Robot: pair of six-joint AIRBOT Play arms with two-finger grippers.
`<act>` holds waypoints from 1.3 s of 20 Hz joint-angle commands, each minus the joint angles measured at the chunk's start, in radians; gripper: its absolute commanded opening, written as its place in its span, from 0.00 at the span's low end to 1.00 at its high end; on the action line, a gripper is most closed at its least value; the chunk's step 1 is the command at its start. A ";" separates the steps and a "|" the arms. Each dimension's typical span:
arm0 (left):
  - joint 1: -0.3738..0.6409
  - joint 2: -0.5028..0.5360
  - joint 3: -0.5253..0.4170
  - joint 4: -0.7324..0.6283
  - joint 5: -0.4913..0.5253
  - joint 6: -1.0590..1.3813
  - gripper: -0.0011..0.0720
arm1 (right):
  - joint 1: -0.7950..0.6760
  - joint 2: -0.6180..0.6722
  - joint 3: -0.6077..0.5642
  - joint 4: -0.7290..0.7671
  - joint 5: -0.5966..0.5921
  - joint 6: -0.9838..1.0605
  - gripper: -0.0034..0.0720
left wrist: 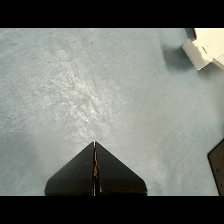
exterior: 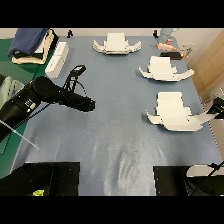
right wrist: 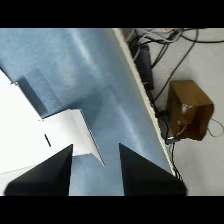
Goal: Fold the box.
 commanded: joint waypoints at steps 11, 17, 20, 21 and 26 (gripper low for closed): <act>0.027 0.007 0.018 -0.051 -0.076 -0.067 0.04 | 0.280 0.009 -0.032 0.418 0.126 -0.090 0.04; 0.172 0.099 0.002 -0.051 -0.289 -0.030 0.04 | 0.546 0.341 -0.352 0.417 -0.088 0.098 0.04; 0.218 0.175 -0.057 -0.051 -0.304 -0.005 0.04 | 0.670 0.485 -0.507 0.411 -0.203 0.206 0.04; 0.227 0.193 -0.083 -0.052 -0.304 0.003 0.04 | 0.706 0.523 -0.549 0.409 -0.244 0.242 0.04; 0.230 0.202 -0.149 -0.065 -0.285 0.009 0.04 | 0.802 0.574 -0.664 0.398 -0.315 0.315 0.38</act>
